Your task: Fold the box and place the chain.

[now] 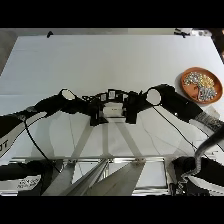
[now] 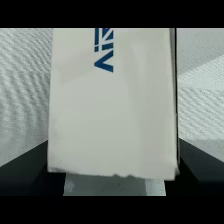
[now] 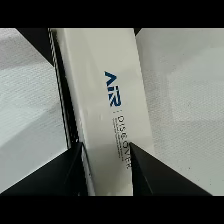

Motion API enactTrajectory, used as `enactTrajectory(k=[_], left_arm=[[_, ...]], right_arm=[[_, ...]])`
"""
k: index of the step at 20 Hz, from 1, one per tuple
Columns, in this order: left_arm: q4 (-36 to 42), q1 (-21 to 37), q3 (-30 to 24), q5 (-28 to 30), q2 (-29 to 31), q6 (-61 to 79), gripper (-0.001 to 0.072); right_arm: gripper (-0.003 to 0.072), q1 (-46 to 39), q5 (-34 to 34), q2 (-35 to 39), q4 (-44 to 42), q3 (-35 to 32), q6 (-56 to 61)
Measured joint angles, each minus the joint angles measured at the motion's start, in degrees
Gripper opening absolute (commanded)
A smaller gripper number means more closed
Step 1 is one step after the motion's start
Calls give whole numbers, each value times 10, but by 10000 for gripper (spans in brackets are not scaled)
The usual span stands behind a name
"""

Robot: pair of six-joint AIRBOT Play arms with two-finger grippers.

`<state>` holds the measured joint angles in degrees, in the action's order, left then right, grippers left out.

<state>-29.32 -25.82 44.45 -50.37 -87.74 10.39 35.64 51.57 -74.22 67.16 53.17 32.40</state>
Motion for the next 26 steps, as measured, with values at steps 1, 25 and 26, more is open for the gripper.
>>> enactTrajectory(k=[1,25,26], left_arm=[[1,0,0,1,0,0,383],[2,0,0,4,0,-2,383],[2,0,0,4,0,-2,383]], right_arm=[[375,0,2,4,1,0,2],[5,-19,-182,87,-490,-178,-151],[5,-19,-190,87,-501,-185,-158]])
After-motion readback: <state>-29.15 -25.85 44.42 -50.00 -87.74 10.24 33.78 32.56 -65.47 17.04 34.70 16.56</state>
